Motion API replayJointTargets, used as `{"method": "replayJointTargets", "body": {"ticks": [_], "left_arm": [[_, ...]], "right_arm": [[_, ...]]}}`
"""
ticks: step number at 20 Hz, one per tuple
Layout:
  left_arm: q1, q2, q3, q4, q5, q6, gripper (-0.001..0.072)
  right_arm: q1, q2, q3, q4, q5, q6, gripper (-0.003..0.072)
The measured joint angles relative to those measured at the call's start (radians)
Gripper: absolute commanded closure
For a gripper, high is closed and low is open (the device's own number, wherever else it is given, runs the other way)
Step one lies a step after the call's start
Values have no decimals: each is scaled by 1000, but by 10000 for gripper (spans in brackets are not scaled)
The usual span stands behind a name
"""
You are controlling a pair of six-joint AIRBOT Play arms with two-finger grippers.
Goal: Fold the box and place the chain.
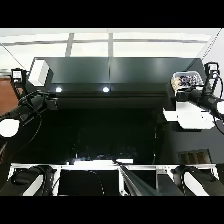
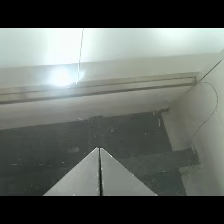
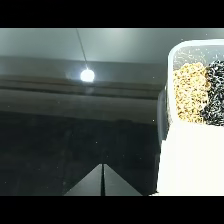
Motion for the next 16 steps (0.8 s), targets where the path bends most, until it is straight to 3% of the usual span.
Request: {"method": "replayJointTargets", "body": {"ticks": [16], "left_arm": [[0,0,0,0,0,0,683]], "right_arm": [[0,0,0,12,0,0,673]]}}
